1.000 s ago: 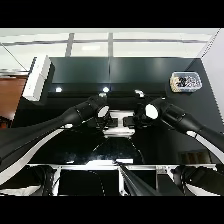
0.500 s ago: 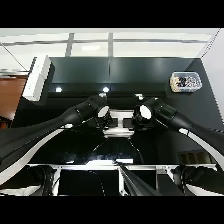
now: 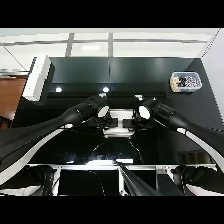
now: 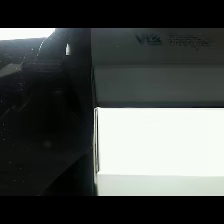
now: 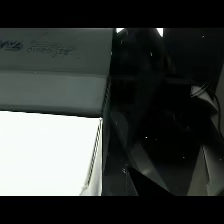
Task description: Fold the box and place the chain.
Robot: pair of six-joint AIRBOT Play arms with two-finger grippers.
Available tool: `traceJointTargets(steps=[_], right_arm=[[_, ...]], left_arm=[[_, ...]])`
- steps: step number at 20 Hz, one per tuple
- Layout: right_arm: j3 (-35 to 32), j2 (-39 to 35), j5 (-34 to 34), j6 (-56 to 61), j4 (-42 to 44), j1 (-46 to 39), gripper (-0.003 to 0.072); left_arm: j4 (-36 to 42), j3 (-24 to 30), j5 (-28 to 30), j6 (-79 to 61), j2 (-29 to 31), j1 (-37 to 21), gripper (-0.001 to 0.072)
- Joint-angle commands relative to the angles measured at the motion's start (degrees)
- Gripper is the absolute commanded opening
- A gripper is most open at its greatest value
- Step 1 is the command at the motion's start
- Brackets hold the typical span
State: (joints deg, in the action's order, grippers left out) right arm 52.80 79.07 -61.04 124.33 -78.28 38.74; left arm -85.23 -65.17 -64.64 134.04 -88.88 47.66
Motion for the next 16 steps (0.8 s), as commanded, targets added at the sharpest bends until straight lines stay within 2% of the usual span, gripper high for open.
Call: traceJointTargets(steps=[1, 5, 6, 8, 9, 10, 11, 16], right_arm=[[0.04, 0.26, 0.74, 0.0, -0.02, 0.31, 0.0297], [0.04, 0.26, 2.05, -0.02, 0.0, 0.31, 0.0296], [0.04, 0.26, 2.4, -0.04, 0.02, 0.33, 0.022], [0.04, 0.26, 2.75, -0.02, 0.02, 0.31, 0.0195], [0.04, 0.26, 2.8, -0.04, 0.0, 0.31, 0.014], [0.04, 0.28, 2.97, -0.04, 0.02, 0.39, 0.0116], [0.04, 0.31, 3.08, -0.07, 0.07, 0.42, 0.0018], [0.04, 0.7, 2.25, -0.11, 0.11, 0.42, 0.0017]], left_arm=[[0.0, -0.04, 0.02, -0.09, 0.0, -0.02, 0.0031], [0.0, -0.04, 0.02, -0.09, 0.0, -0.02, 0.0031], [0.0, -0.04, 0.02, -0.09, 0.0, -0.02, 0.0031], [0.0, -0.04, 0.02, -0.09, 0.0, -0.02, 0.0031], [0.0, -0.04, 0.02, -0.09, 0.0, -0.02, 0.0031], [0.0, -0.04, 0.02, -0.09, 0.0, -0.02, 0.0031], [0.02, -0.04, 0.0, -0.09, 0.0, -0.02, 0.0031], [0.22, -0.04, -0.11, -0.09, 0.0, -0.02, 0.0031]])
